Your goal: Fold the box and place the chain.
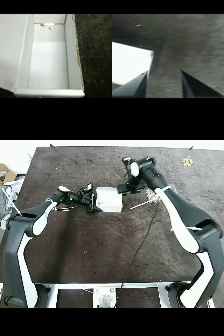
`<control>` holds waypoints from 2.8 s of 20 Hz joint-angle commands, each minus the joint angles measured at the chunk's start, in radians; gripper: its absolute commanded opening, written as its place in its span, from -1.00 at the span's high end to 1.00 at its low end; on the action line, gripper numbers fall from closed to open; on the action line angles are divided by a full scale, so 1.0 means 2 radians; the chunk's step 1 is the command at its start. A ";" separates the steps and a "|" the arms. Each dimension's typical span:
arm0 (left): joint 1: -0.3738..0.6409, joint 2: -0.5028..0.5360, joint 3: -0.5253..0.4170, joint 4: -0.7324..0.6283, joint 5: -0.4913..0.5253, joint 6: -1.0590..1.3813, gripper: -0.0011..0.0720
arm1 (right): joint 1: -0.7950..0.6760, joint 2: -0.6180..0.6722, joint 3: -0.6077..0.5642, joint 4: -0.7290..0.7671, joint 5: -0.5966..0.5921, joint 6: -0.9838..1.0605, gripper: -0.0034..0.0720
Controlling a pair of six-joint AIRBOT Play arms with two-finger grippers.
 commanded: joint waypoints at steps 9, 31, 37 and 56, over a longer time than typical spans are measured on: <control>0.000 0.000 0.000 0.000 0.000 0.000 -0.29 | -0.203 0.006 -0.026 0.049 -0.021 -0.063 0.22; 0.000 0.000 0.000 0.000 0.001 0.000 -0.29 | -0.205 -0.065 -0.024 0.119 -0.026 -0.099 0.86; 0.000 0.000 0.000 0.000 0.000 0.000 -0.29 | -0.204 0.016 -0.024 0.084 -0.026 -0.099 0.90; 0.000 0.000 0.000 0.000 0.000 0.000 -0.29 | -0.014 0.321 -0.025 0.080 -0.301 -0.224 0.91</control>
